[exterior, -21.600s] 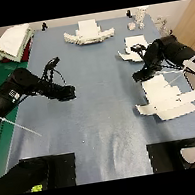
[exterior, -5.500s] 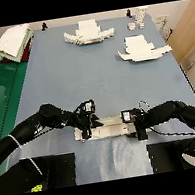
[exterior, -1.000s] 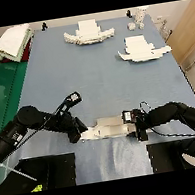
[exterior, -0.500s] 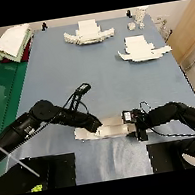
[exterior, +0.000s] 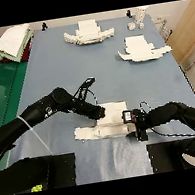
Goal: Fold the box.
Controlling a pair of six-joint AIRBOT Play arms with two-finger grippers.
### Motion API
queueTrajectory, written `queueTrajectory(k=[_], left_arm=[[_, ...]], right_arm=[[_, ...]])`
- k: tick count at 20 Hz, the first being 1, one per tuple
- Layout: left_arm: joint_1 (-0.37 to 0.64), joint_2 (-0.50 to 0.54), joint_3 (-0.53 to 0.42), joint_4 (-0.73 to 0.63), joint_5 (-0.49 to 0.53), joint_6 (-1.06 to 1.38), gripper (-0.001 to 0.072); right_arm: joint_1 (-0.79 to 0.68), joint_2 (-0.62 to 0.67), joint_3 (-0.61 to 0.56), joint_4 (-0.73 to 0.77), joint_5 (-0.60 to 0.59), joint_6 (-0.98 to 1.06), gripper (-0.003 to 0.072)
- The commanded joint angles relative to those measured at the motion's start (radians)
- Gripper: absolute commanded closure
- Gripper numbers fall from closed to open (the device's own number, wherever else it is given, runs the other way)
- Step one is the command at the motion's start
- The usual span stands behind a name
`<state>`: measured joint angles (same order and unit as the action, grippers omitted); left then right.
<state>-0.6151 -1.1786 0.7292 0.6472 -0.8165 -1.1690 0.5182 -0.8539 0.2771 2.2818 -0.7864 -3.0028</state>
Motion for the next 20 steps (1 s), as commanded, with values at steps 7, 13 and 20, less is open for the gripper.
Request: queueTrajectory(k=[7, 13, 20], left_arm=[[0.047, -0.137, 0.006, -0.022, 0.002, 0.023, 0.0697], [0.05, -0.136, 0.039, -0.049, -0.006, 0.13, 0.0697], [0.042, 0.121, 0.074, 0.149, -0.089, 0.237, 0.07]], right_arm=[[0.0, 0.0, 0.001, 0.0, 0.0, -0.001, 0.0172], [0.0, -0.001, 0.001, 0.0, 0.0, -0.002, 0.0172], [0.0, -0.001, 0.001, 0.0, 0.0, -0.002, 0.0172]])
